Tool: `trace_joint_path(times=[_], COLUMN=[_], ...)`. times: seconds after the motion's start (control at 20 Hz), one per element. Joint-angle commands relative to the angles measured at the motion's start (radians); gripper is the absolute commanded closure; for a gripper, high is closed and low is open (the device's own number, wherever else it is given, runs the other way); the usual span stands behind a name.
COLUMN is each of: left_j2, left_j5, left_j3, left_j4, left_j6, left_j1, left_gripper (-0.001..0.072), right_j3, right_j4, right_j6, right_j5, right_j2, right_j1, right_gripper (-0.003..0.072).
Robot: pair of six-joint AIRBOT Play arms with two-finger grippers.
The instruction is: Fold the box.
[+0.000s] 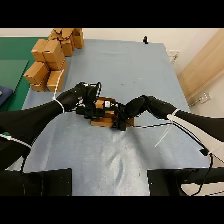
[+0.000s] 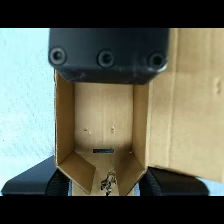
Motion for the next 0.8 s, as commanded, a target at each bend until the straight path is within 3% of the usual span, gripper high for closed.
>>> trace_joint_path(times=[0.0,0.2,0.3,0.55,0.75], left_j2=[-0.006,-0.003,0.007,0.084,0.203], left_j5=[-0.002,-0.011,-0.012,-0.023,-0.111], left_j3=[0.012,0.032,0.032,0.032,-0.009], left_j4=[-0.011,-0.026,-0.026,-0.037,-0.176], left_j6=[0.035,0.082,0.092,0.226,0.563], left_j1=[-0.001,0.0,0.006,0.08,0.211], left_gripper=[0.0695,0.0686,0.0187,0.0164,0.0162], right_j3=[0.001,0.001,0.001,0.001,0.001], right_j4=[-0.003,-0.003,-0.003,-0.003,-0.004], right_j6=[-0.006,-0.006,-0.006,-0.006,-0.006], right_j5=[0.001,0.001,-0.001,-0.007,-0.007], right_j2=[0.0,0.0,0.0,0.0,0.0], right_j1=[0.0,0.0,0.0,0.0,0.0], right_gripper=[0.0679,0.0679,0.0679,0.0679,0.0679])
